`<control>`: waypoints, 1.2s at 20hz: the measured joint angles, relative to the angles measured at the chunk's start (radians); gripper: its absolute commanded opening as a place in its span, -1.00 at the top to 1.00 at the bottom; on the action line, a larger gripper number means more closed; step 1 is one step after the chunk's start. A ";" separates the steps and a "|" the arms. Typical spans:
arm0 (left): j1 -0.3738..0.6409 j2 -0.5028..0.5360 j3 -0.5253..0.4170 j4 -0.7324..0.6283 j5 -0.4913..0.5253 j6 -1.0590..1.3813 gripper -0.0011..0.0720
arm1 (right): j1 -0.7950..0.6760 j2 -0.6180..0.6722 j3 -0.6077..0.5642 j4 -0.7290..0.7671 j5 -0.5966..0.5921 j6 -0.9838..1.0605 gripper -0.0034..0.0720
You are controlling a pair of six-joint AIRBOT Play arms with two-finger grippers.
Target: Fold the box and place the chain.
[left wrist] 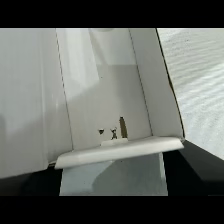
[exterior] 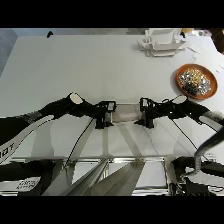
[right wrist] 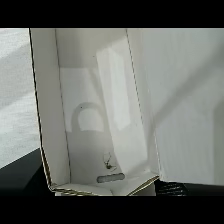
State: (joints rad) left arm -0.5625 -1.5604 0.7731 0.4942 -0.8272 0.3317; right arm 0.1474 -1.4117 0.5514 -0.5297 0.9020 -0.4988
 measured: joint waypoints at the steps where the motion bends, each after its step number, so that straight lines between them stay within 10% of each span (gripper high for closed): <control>1: 0.000 0.000 0.000 0.000 0.000 0.000 0.73 | 0.000 0.000 0.000 0.001 0.000 0.000 -0.21; 3: 0.000 0.000 0.000 0.000 0.000 0.001 0.73 | 0.000 0.000 0.000 0.001 -0.002 0.008 -0.93; 17: -0.001 0.000 -0.001 0.003 -0.005 0.002 0.73 | 0.000 0.191 -0.001 -0.409 -0.003 0.408 -0.87; 19: -0.001 -0.001 -0.001 0.002 -0.005 0.001 0.73 | 0.000 0.241 -0.001 -0.470 0.013 0.468 -0.69; 24: -0.001 -0.001 -0.002 0.000 -0.003 0.000 0.73 | 0.000 0.415 0.000 -0.488 0.045 0.527 0.75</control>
State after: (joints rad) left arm -0.5632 -1.5612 0.7715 0.4946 -0.8303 0.3321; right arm 0.1471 -0.9966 0.5510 -1.0180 0.9474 0.0280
